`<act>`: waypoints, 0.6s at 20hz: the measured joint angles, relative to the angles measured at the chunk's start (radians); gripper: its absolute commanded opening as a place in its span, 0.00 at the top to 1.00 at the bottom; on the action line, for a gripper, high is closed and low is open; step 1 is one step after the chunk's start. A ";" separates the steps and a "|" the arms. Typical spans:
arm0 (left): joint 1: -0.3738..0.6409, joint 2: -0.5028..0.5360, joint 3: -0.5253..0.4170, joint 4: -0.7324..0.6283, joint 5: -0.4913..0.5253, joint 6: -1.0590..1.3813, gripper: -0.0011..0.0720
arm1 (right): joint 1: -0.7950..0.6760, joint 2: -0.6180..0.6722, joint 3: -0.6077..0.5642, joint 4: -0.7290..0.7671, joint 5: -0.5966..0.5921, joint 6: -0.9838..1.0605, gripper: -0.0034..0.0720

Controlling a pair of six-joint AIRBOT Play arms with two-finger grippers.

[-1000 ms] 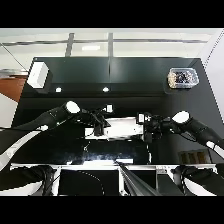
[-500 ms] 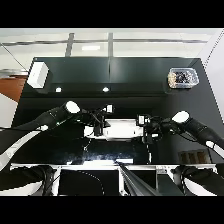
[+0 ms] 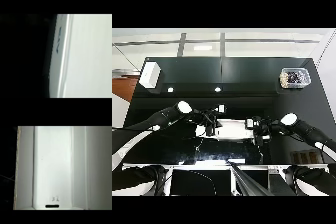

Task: Fold the box and place the chain.

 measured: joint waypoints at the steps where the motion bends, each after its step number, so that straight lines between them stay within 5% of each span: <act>1: 0.000 0.000 0.000 0.000 0.000 0.000 0.96 | 0.002 -0.001 -0.001 0.000 -0.006 0.001 0.01; 12: 0.000 0.000 0.000 -0.003 0.002 -0.001 0.96 | 0.004 0.013 -0.002 0.003 -0.008 0.031 0.01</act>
